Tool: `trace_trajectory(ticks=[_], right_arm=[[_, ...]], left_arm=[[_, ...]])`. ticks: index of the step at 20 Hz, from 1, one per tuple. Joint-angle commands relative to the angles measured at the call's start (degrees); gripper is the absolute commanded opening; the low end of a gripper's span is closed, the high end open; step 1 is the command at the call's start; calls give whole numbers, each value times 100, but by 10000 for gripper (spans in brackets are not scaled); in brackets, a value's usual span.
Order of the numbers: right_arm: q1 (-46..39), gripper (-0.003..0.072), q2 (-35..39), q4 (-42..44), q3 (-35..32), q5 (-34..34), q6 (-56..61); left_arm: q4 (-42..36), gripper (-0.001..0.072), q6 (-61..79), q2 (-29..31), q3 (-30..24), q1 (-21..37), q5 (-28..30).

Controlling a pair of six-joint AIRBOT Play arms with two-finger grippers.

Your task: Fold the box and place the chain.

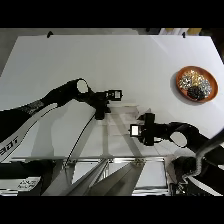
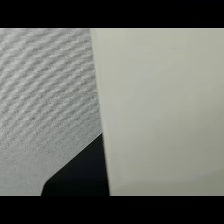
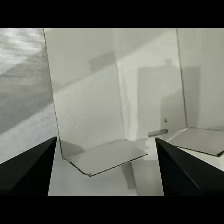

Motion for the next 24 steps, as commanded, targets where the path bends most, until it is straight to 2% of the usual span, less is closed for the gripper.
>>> trace_trajectory(ticks=[1,14,20,24], right_arm=[[7,694,-96,7,-9,-177,-286],[-839,694,-63,507,490,17,-837],[-1652,694,-310,2247,490,485,-2452],[-2076,694,-680,2885,581,778,-3141]], left_arm=[[-2,15,2,2,0,4,2],[-2,15,2,2,0,4,0],[-2,15,2,2,0,4,2],[-2,15,2,2,0,4,0]])
